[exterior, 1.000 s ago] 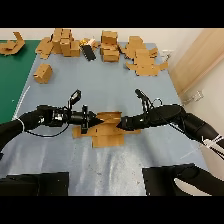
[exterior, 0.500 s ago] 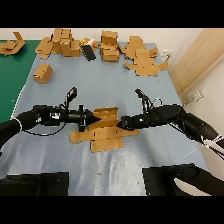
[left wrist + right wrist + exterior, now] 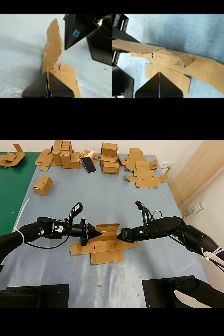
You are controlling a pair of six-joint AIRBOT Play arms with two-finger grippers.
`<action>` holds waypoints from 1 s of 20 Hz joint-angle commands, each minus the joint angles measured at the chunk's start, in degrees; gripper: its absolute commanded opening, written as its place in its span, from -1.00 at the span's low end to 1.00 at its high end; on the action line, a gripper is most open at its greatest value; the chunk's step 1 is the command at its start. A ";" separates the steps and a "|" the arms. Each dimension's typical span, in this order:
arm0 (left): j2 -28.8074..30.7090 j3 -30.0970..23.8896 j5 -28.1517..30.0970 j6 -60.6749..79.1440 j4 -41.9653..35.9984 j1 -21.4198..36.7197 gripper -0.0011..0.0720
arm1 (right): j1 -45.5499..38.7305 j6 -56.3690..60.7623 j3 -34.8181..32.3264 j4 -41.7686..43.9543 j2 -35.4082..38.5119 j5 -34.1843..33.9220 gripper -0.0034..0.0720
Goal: Fold the box.
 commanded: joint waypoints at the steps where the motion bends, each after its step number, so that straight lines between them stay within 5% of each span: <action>1: -0.02 0.39 0.68 -2.08 2.38 -0.09 -0.94 | 0.02 0.02 0.00 -0.09 0.07 0.02 -0.90; 4: -0.02 2.14 2.54 -7.17 9.84 -0.11 -0.94 | 0.02 -0.02 0.00 -0.09 0.07 0.00 -0.90; 20: 0.28 4.72 4.20 -12.81 18.60 -0.17 -0.94 | 0.13 -0.66 0.00 -0.09 0.07 -2.49 -0.90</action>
